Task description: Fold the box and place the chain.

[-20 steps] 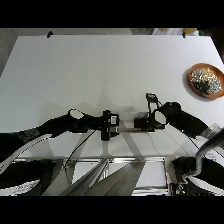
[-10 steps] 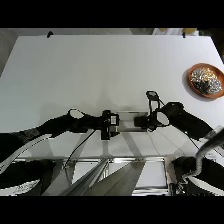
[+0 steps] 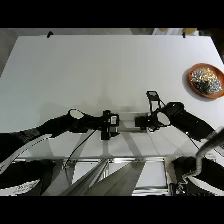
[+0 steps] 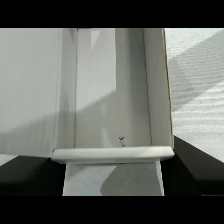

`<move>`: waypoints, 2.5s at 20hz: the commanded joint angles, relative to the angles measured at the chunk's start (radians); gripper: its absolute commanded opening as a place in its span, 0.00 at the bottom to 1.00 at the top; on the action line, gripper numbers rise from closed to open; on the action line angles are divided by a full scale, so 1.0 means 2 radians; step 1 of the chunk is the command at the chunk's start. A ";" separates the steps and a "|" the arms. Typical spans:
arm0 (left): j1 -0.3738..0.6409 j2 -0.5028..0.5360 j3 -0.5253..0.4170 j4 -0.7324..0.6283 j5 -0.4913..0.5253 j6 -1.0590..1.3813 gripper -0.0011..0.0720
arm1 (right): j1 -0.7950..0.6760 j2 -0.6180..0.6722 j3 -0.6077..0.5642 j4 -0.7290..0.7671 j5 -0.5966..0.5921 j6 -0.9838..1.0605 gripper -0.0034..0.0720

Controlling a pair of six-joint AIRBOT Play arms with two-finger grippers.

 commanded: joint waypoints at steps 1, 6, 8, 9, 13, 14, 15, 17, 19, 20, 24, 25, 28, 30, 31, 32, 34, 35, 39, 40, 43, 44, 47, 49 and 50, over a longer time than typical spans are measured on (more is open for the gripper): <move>0.000 0.000 0.000 -0.001 0.000 0.000 0.22 | 0.000 0.021 0.015 -0.013 0.025 -0.039 0.53; 0.000 0.000 0.000 -0.001 0.000 0.000 0.22 | -0.018 0.071 0.155 0.027 0.178 -0.236 0.53; 0.000 0.000 0.000 -0.001 0.000 0.000 0.22 | -0.043 0.067 0.234 -0.004 0.193 -0.262 0.52; 0.000 0.000 0.000 -0.001 0.000 0.000 0.22 | -0.067 0.062 0.270 -0.033 0.187 -0.272 0.52; 0.000 0.000 0.000 -0.001 0.000 0.000 0.22 | -0.228 0.025 0.352 -0.075 0.149 -0.322 0.52; 0.000 0.000 0.000 -0.001 0.000 0.000 0.22 | -0.274 0.017 0.352 -0.075 0.127 -0.327 0.52; 0.000 0.000 0.000 -0.001 0.000 0.000 0.22 | -0.316 0.008 0.352 -0.074 0.107 -0.328 0.52; 0.000 0.000 0.000 -0.001 0.000 0.000 0.22 | -0.392 -0.017 0.352 -0.074 0.062 -0.344 0.52; 0.000 0.000 0.000 -0.001 0.000 0.000 0.22 | -0.454 -0.052 0.352 -0.075 0.021 -0.351 0.48; 0.000 0.000 0.000 -0.001 0.000 0.000 0.22 | -0.480 -0.072 0.352 -0.075 0.010 -0.352 0.45; 0.000 0.000 0.000 -0.001 0.000 0.000 0.22 | -0.542 -0.158 0.352 -0.064 0.025 -0.352 0.44; 0.000 0.000 0.000 -0.001 0.000 0.000 0.22 | -0.550 -0.179 0.351 -0.059 0.034 -0.352 0.44; 0.000 0.000 0.000 -0.001 0.000 0.000 0.22 | -0.559 -0.227 0.351 -0.044 0.032 -0.353 0.43; 0.000 0.000 0.000 -0.001 0.000 0.000 0.22 | -0.559 -0.241 0.351 -0.035 0.016 -0.353 0.38; 0.000 0.000 0.000 -0.001 0.000 0.000 0.22 | -0.559 -0.242 0.351 -0.031 0.009 -0.353 0.37; 0.000 0.000 0.000 -0.001 0.000 0.000 0.22 | -0.559 -0.242 0.351 -0.026 0.000 -0.353 0.37; 0.000 0.000 0.000 -0.001 0.000 0.000 0.22 | -0.559 -0.243 0.351 -0.020 -0.014 -0.353 0.37; 0.000 0.000 0.000 -0.001 0.000 0.000 0.22 | -0.559 -0.244 0.351 -0.017 -0.018 -0.353 0.36; 0.000 0.000 0.000 -0.001 0.000 0.000 0.22 | -0.559 -0.261 0.351 0.019 -0.019 -0.382 0.30; 0.000 0.000 0.000 -0.001 0.000 0.000 0.22 | -0.559 -0.267 0.351 0.019 -0.019 -0.388 0.30; 0.000 0.000 0.000 -0.001 0.000 0.000 0.22 | -0.559 -0.278 0.351 0.012 -0.021 -0.389 0.30; 0.000 0.000 0.000 -0.001 0.000 0.000 0.22 | -0.559 -0.279 0.351 0.012 -0.023 -0.388 0.30; 0.000 0.000 0.000 -0.001 0.000 0.000 0.22 | -0.559 -0.280 0.351 0.012 -0.030 -0.389 0.30; 0.000 0.000 0.000 -0.001 0.000 0.000 0.22 | -0.559 -0.282 0.351 0.012 -0.031 -0.389 0.30; 0.000 0.000 0.000 -0.001 0.000 0.000 0.22 | -0.559 -0.284 0.351 0.012 -0.030 -0.389 0.29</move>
